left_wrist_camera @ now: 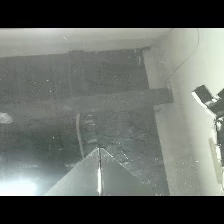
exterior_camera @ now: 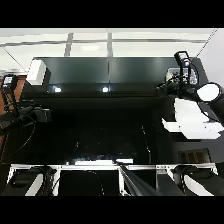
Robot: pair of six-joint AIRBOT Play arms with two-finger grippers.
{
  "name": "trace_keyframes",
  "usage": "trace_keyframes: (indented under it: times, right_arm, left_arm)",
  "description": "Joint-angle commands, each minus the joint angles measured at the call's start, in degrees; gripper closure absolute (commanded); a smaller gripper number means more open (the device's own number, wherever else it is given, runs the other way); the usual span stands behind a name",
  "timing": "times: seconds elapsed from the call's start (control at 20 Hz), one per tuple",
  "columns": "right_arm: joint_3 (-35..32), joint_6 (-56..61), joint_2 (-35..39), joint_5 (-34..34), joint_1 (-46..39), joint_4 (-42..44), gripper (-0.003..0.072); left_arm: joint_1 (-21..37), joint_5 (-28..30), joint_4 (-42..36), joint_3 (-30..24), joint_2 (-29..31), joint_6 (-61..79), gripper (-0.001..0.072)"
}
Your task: Fold the box and place the chain.
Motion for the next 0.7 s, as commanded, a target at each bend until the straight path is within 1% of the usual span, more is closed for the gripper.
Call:
trace_keyframes:
  times: [0.0, 0.5, 0.65]
  right_arm:
    - [0.0, 0.0, 0.0, 0.0, 0.1, 0.0, 0.0670]
    - [0.0, 0.0, 0.0, -0.2, 0.1, 0.5, 0.0670]
    - [0.0, 0.0, 0.0, -7.5, 0.3, 4.6, 0.0669]
  left_arm:
    - [0.0, 0.0, 0.0, 0.0, 0.0, 0.0, 0.0682]
    - [0.0, 0.0, 0.0, 0.0, 0.0, 0.0, 0.0682]
    - [0.0, 0.0, 0.0, 0.0, 0.0, 0.0, 0.0682]
